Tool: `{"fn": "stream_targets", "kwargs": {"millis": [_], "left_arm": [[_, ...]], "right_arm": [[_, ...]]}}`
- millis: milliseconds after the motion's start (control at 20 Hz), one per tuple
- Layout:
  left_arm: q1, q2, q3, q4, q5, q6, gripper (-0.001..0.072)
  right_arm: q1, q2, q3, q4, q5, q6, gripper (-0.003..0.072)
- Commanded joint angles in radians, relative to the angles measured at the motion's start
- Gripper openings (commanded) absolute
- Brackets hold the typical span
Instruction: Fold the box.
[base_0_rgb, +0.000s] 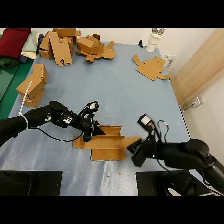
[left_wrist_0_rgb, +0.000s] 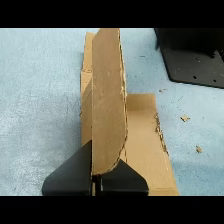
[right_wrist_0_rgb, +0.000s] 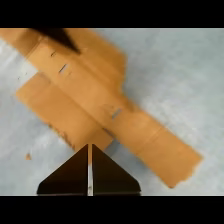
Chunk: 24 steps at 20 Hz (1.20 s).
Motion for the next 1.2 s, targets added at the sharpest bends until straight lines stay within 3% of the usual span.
{"fn": "stream_targets", "kwargs": {"millis": [0, 150, 300, 400, 450, 650, 1150], "left_arm": [[0.0, 0.001, 0.0, -0.001, 0.0, 0.0, 0.0015], [0.0, 0.001, 0.0, -0.001, 0.0, 0.0, 0.0015], [0.0, 0.001, 0.0, -0.004, 0.0, 0.0, 0.0015], [0.0, 0.001, 0.0, -0.004, 0.0, 0.0, 0.0015], [0.0, 0.001, 0.0, -0.004, 0.0, 0.0, 0.0015], [0.0, 0.001, 0.0, -0.004, 0.0, 0.0, 0.0015], [-0.002, 0.0, 0.0, -0.004, -0.008, 0.0, 0.0015]], "right_arm": [[0.188, -0.042, -0.023, -0.056, -0.026, 0.01, 0.002], [0.386, -0.13, -0.047, -0.131, -0.005, 0.042, 0.0006], [0.525, -0.218, -0.054, -0.309, 0.064, 0.11, 0.0026], [0.536, -0.271, -0.054, -0.433, 0.15, 0.109, 0.0395], [0.535, -0.292, -0.054, -0.488, 0.192, 0.109, 0.0455], [0.524, -0.36, -0.054, -0.602, 0.312, 0.109, 0.0456], [0.524, -0.412, -0.052, -0.69, 0.34, 0.108, 0.0456]]}}
